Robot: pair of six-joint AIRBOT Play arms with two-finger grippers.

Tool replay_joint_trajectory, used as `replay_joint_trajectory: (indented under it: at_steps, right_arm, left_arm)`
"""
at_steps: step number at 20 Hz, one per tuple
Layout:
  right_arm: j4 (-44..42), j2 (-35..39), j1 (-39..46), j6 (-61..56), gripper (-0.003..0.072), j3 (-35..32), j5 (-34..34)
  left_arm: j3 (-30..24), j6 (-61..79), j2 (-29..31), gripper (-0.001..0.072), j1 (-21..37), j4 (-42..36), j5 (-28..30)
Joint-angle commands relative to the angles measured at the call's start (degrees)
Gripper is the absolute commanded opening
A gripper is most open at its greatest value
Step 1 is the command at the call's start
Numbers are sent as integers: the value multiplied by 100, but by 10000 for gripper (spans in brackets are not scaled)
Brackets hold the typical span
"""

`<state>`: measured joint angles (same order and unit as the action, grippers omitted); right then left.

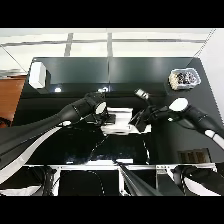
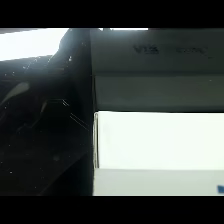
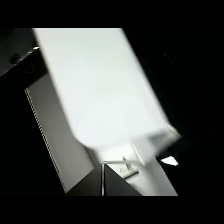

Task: Fold the box and place the chain.

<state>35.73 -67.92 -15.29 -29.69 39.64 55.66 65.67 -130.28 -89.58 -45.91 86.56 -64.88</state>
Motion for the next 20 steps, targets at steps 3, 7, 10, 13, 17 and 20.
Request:
replay_joint_trajectory:
  at_steps: [3, 7, 10, 13, 17, 20]
  right_arm:
    - [1388, 496, 2048, -2791, 16, 269, 691]
    - [1364, 468, 3204, -4483, 16, -673, 118]
    - [997, 125, 2900, -4188, 16, -1193, 529]
    - [256, -339, 2129, -3571, 16, -1246, 570]
    - [-1040, -612, 1290, -2859, 16, -1233, 59]
    - [-1054, -612, 953, -2844, 18, -966, 105]
  left_arm:
    - [2, -92, 2, 28, 7, 105, 20]
    - [2, -90, 0, 30, 4, 103, 39]
    - [2, -87, 0, 30, 4, 101, 15]
    - [2, -87, 0, 29, 4, 98, -11]
    - [2, -87, 0, 30, 4, 98, -63]
    - [2, -87, 0, 30, 4, 98, -79]
